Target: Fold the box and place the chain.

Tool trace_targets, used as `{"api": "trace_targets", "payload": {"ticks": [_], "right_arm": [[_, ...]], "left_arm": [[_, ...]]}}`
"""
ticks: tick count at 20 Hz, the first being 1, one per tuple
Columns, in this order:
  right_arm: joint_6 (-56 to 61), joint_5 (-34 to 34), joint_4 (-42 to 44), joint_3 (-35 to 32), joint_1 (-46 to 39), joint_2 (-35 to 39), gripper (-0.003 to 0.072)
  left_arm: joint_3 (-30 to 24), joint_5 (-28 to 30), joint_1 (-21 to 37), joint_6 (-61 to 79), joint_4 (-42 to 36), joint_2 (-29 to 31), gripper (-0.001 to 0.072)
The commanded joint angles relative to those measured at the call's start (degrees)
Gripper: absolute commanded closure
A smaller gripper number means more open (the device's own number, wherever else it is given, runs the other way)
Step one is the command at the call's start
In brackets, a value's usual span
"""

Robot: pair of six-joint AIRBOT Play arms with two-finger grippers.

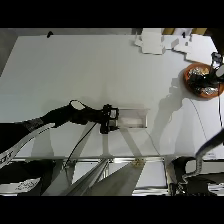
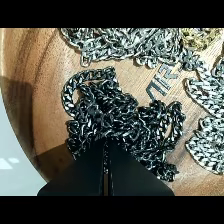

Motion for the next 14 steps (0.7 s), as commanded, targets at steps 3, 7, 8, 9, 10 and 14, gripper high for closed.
{"api": "trace_targets", "payload": {"ticks": [3,7,8,9,10,14], "right_arm": [[-0.3,2.8,0.0,0.0,0.0,2.6,0.0674],[-1.6,5.4,0.0,0.0,0.0,10.0,0.0675],[-1.9,6.5,0.0,0.0,0.0,11.9,0.0675],[-2.4,8.5,0.5,0.0,0.0,14.0,0.0675],[-3.3,10.9,0.9,0.0,0.0,15.9,0.0675],[-8.6,22.0,6.7,0.0,0.0,25.8,0.0675]], "left_arm": [[0.0,0.0,0.0,0.0,0.0,0.0,0.0438],[0.0,0.0,0.0,0.0,0.0,0.0,0.0438],[0.0,0.0,0.0,0.0,0.0,0.0,0.0438],[0.0,0.0,0.0,0.0,0.0,0.0,0.0438],[0.0,0.0,0.0,0.0,0.0,0.0,0.0438],[0.0,0.0,0.0,0.0,0.0,0.0,0.0438]]}}
